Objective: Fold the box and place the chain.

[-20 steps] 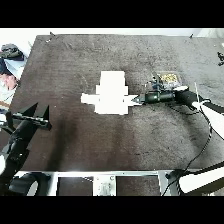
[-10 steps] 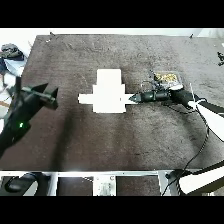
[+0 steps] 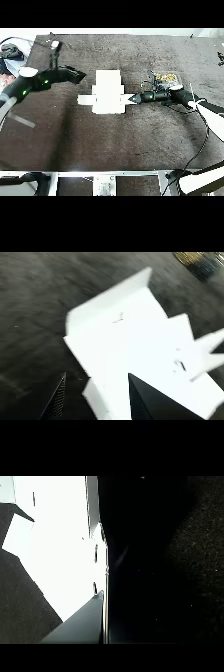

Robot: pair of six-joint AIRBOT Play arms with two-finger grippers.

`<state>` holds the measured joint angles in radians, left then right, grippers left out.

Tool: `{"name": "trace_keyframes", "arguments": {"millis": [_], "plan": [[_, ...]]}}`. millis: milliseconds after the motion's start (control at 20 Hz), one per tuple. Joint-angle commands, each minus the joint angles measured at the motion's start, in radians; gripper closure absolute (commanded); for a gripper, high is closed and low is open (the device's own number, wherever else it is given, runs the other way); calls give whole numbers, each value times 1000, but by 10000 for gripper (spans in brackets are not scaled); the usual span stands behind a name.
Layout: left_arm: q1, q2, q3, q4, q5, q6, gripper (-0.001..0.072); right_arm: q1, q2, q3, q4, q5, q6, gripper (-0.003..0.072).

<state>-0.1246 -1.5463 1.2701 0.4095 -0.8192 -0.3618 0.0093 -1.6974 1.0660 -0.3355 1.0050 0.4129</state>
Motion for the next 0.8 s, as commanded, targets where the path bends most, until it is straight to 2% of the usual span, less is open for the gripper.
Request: {"name": "trace_keyframes", "arguments": {"millis": [0, 100, 300, 550, 750], "plan": [[1, -263, 350, 240, -367, -264, 163, 1, 0, 1, -1, 1, -10, 676], [1, -354, 481, 266, -428, -293, 153, 1, -1, 1, -1, 1, -10, 677], [1, -478, 622, 267, -451, -367, 155, 1, -1, 1, -6, 0, -11, 676], [1, -570, 690, 252, -473, -354, 155, 1, 0, 1, -18, 0, -11, 676], [1, -628, 709, 121, -560, -313, 155, 1, 0, 1, -19, 0, -15, 676]]}}
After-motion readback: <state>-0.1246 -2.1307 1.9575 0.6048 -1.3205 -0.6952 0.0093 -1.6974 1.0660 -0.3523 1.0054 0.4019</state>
